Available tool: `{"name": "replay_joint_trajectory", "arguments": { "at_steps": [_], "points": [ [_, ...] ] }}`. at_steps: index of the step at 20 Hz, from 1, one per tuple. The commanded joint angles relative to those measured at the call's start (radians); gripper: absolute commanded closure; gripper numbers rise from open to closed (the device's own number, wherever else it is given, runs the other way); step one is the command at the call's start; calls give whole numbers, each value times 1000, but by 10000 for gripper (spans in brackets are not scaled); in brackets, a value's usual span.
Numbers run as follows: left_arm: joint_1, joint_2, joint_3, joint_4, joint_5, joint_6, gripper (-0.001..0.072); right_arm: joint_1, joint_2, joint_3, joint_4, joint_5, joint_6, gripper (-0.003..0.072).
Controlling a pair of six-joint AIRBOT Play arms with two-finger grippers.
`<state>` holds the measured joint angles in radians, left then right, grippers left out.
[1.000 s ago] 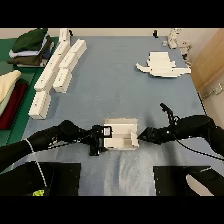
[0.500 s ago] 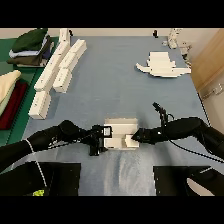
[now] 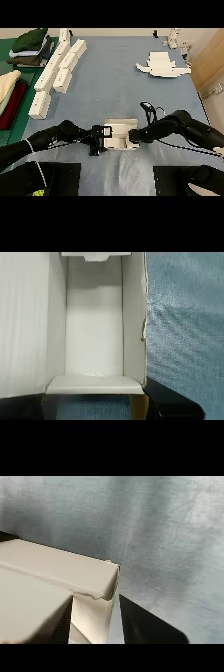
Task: Fold the box.
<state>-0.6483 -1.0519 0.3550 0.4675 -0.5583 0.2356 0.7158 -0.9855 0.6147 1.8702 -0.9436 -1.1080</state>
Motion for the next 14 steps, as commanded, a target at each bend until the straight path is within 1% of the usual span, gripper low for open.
{"name": "replay_joint_trajectory", "arguments": {
  "at_steps": [1,3,6,11,13,14],
  "points": [
    [0,0,0,0,0,0,296,106,-108,98,-190,-91,205,243],
    [0,0,0,0,0,0,296,141,-160,137,-217,-131,261,243],
    [0,0,0,0,0,0,296,171,-211,170,-238,-154,320,243],
    [0,0,0,0,0,0,296,182,-227,186,-293,-208,387,250],
    [0,0,0,0,0,0,296,182,-229,186,-308,-220,394,311],
    [0,0,0,0,0,0,295,182,-229,186,-307,-218,393,463]
  ]
}}
